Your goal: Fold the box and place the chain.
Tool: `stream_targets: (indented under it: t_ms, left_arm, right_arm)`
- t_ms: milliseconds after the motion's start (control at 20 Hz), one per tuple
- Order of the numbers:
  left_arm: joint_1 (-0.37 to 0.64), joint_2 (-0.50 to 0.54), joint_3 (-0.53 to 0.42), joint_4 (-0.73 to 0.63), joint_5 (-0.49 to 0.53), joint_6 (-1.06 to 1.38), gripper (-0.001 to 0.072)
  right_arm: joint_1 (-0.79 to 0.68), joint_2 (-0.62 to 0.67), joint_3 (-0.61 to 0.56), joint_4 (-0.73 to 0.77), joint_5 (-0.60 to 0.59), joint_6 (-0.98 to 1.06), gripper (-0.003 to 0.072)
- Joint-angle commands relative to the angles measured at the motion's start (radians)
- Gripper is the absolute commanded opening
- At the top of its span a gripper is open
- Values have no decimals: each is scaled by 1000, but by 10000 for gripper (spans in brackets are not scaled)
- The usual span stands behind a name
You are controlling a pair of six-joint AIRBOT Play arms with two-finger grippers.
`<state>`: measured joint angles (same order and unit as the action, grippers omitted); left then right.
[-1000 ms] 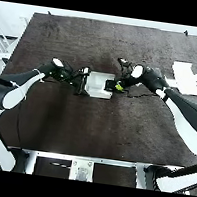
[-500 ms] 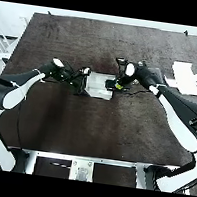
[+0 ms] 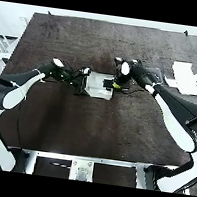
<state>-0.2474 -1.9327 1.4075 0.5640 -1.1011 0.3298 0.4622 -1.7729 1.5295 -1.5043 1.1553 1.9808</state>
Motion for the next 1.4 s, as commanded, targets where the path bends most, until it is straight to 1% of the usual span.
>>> stream_targets:
  t_ms: [0,100,200,250,300,500,700,750,850,900,950,1000,1100,1250,1350]
  left_arm:
    - [1,0,1,0,1,0,542]
    - [1,0,1,-2,1,0,542]
    - [1,0,1,-2,1,0,543]
    - [1,0,1,-2,1,0,542]
    - [1,0,1,-2,1,0,542]
    - [1,0,1,-3,1,0,542]
    - [1,0,1,-3,1,0,542]
    - [1,0,1,-3,1,0,542]
    - [1,0,1,-3,1,0,542]
    - [1,0,1,-3,1,0,542]
    - [1,0,1,-3,1,0,542]
    - [1,0,1,-3,1,0,542]
    - [1,0,1,-3,1,0,542]
    - [1,0,1,-3,1,0,542]
    - [1,0,1,-3,1,0,542]
  right_arm:
    - [14,-15,3,-30,7,69,521]
    - [19,-21,3,-56,6,143,520]
    - [23,-22,3,-72,6,159,513]
    - [22,-22,3,-79,6,166,418]
    - [22,-22,3,-86,6,192,402]
    - [28,-22,3,-95,6,208,398]
    - [28,-22,5,-147,7,243,367]
    - [28,-22,5,-148,7,245,328]
    - [28,-23,5,-150,10,245,297]
    - [28,-23,5,-150,10,245,262]
    - [28,-23,5,-150,9,245,261]
    - [28,-23,5,-147,9,245,216]
    - [28,-27,5,-142,9,244,153]
    - [30,-38,5,-117,1,244,10]
    - [35,-40,6,-111,-13,244,10]
